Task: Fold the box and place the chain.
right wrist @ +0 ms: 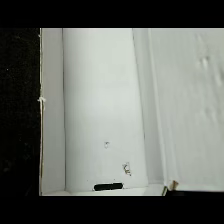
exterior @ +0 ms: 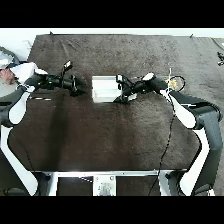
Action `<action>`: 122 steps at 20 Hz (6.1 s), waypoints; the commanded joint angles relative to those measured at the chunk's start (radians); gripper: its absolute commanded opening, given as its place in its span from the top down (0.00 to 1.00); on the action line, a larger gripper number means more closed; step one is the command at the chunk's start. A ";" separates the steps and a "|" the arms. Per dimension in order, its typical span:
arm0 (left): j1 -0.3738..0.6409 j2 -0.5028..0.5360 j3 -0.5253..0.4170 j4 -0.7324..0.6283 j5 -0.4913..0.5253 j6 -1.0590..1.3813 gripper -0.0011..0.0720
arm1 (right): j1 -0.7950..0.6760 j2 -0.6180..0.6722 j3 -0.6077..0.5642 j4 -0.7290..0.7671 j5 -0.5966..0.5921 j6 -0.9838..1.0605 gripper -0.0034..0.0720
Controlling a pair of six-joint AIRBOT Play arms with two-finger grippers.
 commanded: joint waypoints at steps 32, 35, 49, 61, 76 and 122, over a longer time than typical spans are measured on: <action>-0.171 -0.032 -0.039 0.036 0.101 0.193 0.00 | 0.000 0.000 0.000 0.000 0.001 0.000 0.24; -0.180 -0.031 -0.039 0.035 0.103 0.193 0.00 | 0.000 0.000 0.000 0.000 0.001 0.000 0.24; -0.180 -0.032 -0.039 0.074 0.095 0.193 0.01 | 0.000 0.000 0.000 0.000 0.000 0.000 0.24; -0.180 -0.031 -0.038 0.036 0.086 0.212 0.02 | 0.000 0.000 0.000 0.000 0.000 0.000 0.24; -0.180 -0.031 -0.038 0.074 0.095 0.211 0.49 | 0.000 0.000 0.000 0.000 0.000 0.000 0.24; -0.180 -0.030 -0.038 0.073 0.095 0.211 0.49 | -0.026 0.227 0.000 -0.285 0.071 0.249 0.41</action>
